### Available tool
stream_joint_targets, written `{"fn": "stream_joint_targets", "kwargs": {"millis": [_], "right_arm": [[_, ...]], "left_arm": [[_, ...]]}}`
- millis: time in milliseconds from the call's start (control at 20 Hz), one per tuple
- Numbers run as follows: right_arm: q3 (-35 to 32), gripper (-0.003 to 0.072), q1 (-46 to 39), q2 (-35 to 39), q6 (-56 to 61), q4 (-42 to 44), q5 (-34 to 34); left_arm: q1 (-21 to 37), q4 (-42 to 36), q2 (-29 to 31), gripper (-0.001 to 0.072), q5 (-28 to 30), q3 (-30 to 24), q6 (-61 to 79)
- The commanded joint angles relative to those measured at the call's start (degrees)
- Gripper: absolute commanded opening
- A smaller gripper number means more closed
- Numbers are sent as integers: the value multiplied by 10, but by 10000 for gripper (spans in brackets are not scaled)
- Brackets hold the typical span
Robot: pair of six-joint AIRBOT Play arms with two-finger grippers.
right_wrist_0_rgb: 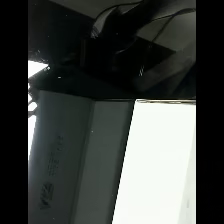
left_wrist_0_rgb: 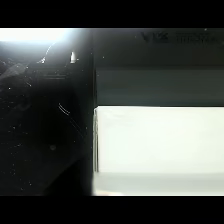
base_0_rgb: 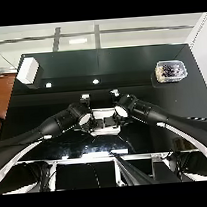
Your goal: Fold the box and place the chain.
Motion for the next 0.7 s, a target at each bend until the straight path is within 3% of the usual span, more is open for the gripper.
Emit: {"fn": "stream_joint_targets", "kwargs": {"millis": [0, 650], "right_arm": [[1, 183, 0, -2, 15, -13, 0], [1, 183, 0, -17, 42, -12, 11]], "left_arm": [[0, -5, 0, 31, 1, 0, 0], [0, -5, 0, 31, 2, 0, 0]]}}
